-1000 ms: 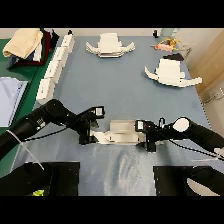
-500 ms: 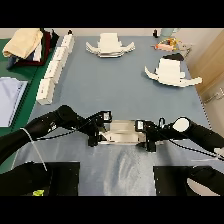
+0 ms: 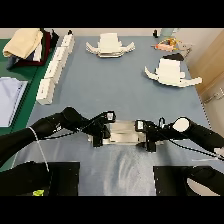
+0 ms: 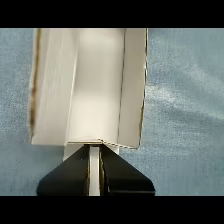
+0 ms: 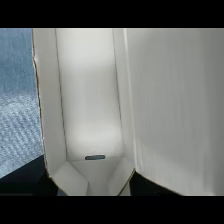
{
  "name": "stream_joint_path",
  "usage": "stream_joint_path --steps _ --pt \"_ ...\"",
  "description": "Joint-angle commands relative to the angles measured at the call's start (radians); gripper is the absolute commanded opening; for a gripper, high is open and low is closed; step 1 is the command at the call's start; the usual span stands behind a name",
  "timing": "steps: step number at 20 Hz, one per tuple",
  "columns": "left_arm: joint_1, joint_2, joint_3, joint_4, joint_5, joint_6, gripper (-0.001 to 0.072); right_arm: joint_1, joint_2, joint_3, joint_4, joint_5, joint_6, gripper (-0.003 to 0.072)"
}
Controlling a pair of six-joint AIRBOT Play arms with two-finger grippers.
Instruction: Fold the box.
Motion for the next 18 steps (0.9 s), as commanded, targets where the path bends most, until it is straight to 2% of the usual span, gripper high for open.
stream_joint_path --steps 1,4,5,7,8,16,17,18 --pt "-0.011 -0.003 0.000 -0.061 0.021 0.016 0.0095 0.000 0.001 0.001 0.000 0.000 0.000 0.0500" --pt "-0.024 -0.007 0.000 -0.087 0.019 0.034 0.0097 0.000 0.001 0.001 0.000 0.000 0.000 0.0500" --pt "-0.029 -0.013 0.000 -0.087 0.018 0.034 0.0162 0.000 0.001 0.001 0.000 0.000 0.000 0.0500" --pt "-0.031 -0.019 0.000 -0.087 0.019 0.033 0.0481 0.000 0.001 0.001 0.000 0.000 0.000 0.0501" --pt "-0.031 -0.019 0.000 -0.087 0.021 0.033 0.0543 0.000 0.001 0.001 0.000 0.000 0.000 0.0501" --pt "-0.030 -0.013 0.000 -0.075 0.018 -0.022 0.0537 0.000 0.001 0.001 0.000 0.000 0.000 0.0500" --pt "-0.028 -0.002 0.000 -0.050 0.018 -0.089 0.0325 0.000 0.001 0.001 0.000 0.000 0.000 0.0501" --pt "-0.028 0.016 0.000 0.008 0.018 -0.170 0.0006 0.000 0.001 0.001 0.000 0.000 0.000 0.0500"
